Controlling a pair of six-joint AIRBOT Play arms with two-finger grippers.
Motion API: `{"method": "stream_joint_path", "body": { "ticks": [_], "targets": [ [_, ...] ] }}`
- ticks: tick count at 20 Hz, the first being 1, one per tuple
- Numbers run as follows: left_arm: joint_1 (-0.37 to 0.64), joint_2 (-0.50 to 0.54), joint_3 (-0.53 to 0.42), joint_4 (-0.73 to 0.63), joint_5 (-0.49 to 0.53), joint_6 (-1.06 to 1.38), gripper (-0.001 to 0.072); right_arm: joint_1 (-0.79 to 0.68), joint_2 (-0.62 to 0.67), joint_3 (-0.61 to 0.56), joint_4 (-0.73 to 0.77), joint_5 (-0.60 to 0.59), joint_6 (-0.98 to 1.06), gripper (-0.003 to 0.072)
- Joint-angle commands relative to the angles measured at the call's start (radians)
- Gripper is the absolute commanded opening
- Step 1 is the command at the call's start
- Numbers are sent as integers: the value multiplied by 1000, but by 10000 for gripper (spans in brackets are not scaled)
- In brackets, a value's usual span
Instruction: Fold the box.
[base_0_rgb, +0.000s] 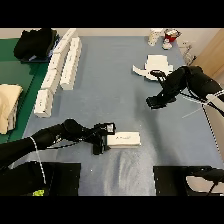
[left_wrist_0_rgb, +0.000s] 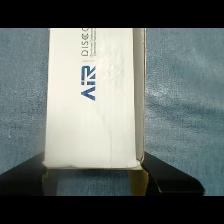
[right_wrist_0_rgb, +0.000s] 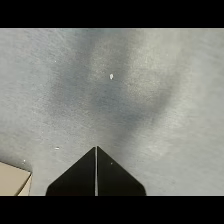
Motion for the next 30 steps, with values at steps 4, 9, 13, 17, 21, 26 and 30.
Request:
{"method": "stream_joint_path", "body": {
  "ticks": [4,9,13,17,21,26,30],
  "targets": [
    [87,84,1,81,10,-253,402,-8,-10,9,-6,-16,12,15],
    [346,294,-2,572,-43,-945,402,-8,-10,9,-6,-16,12,15],
    [570,344,-2,838,-112,-1267,402,-8,-10,9,-6,-16,12,15],
    [688,331,-1,838,2,-1291,402,-8,-10,9,-6,-16,12,15],
    [717,224,-1,836,180,-1353,402,-8,-10,9,-6,-16,12,15],
    [716,6,73,835,328,-1390,402,-8,-10,9,-6,-16,12,15],
    [698,-138,215,834,380,-1391,402,-8,-10,9,-6,-16,12,15]
  ]
}}
